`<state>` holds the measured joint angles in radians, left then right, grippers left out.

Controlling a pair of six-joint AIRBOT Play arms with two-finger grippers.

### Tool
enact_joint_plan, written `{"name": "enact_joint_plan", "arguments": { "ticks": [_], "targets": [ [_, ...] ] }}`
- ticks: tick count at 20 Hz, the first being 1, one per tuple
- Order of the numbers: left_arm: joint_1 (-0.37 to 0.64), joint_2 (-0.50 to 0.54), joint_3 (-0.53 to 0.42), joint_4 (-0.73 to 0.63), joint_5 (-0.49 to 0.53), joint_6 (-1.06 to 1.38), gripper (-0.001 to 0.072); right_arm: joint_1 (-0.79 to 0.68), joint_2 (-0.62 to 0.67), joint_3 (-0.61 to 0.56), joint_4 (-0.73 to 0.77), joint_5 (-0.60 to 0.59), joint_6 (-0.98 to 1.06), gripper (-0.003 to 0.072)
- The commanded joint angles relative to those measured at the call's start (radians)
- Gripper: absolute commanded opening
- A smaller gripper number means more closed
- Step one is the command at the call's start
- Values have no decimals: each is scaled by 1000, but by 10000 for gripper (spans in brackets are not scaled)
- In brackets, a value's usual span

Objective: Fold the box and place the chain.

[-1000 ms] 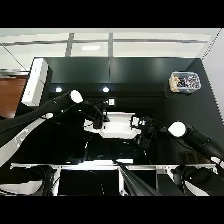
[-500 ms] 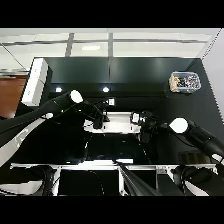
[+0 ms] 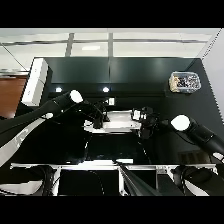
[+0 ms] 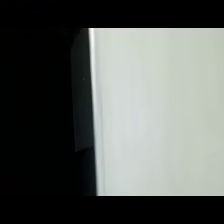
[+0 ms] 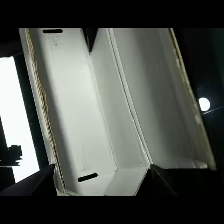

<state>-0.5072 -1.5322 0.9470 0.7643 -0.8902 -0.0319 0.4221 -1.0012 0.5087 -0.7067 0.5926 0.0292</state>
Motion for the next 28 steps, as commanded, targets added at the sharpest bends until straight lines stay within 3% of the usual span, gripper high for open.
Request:
{"name": "enact_joint_plan", "arguments": {
  "ticks": [1,5,8,16,28],
  "targets": [
    [-1,0,0,1,-3,3,28,-53,-2,3,28,9,-10,717],
    [-1,0,0,1,-3,3,28,-59,-40,2,166,50,-140,717],
    [-1,0,0,-9,-4,3,28,-59,-109,2,254,143,-269,716],
    [-1,0,0,-22,-3,3,27,-59,-229,2,208,133,-340,715],
    [-1,0,0,-22,-3,3,28,-59,-241,15,196,120,-304,710]
  ]
}}
